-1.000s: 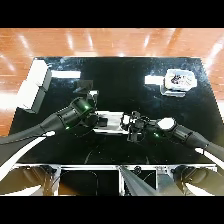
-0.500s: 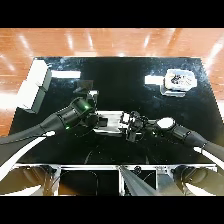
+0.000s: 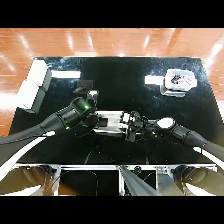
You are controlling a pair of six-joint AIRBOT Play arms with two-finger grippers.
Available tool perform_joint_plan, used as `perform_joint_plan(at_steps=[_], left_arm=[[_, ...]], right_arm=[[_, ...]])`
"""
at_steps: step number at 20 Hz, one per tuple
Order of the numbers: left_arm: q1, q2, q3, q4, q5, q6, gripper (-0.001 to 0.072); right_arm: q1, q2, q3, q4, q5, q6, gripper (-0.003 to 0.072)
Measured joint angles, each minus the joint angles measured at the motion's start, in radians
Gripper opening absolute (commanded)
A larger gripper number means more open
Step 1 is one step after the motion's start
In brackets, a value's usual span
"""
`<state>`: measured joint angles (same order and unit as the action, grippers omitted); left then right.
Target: Fold the box and place the chain.
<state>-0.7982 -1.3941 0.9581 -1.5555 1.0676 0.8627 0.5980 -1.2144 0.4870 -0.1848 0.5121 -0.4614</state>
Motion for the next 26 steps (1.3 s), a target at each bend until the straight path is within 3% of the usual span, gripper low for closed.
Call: perform_joint_plan(at_steps=[2, 3, 4, 5, 10, 15, 21, 26], left_arm=[[0.000, 0.000, 0.000, 0.000, 0.000, 0.001, 0.0018], [0.000, 0.000, 0.000, 0.000, 0.000, 0.001, 0.0018], [0.000, 0.000, 0.000, 0.000, 0.000, 0.001, 0.0018], [0.000, 0.000, 0.000, 0.000, 0.000, 0.001, 0.0018], [0.000, 0.000, 0.000, 0.000, 0.000, 0.001, 0.0018], [0.000, 0.000, 0.000, -0.001, 0.000, -0.002, 0.0018], [0.000, 0.000, 0.000, -0.001, -0.002, 0.001, 0.0018], [0.000, 0.000, 0.000, -0.001, -0.003, 0.001, 0.0018]], right_arm=[[0.000, 0.000, 0.000, 0.000, 0.000, 0.000, 0.0535], [0.000, 0.000, 0.000, 0.000, -0.001, -0.001, 0.0421], [0.000, 0.000, 0.000, 0.000, -0.003, 0.000, 0.0106], [0.000, 0.000, 0.000, 0.000, -0.008, 0.000, 0.0025], [-0.006, 0.002, 0.000, -0.003, -0.007, 0.039, 0.0027], [-0.112, 0.057, 0.000, -0.062, 0.023, 0.430, 0.0027], [-0.343, 0.121, 0.000, -0.116, 0.339, 0.863, 0.0028], [-0.694, 0.146, 0.000, -0.234, 0.591, 1.320, 0.0028]])
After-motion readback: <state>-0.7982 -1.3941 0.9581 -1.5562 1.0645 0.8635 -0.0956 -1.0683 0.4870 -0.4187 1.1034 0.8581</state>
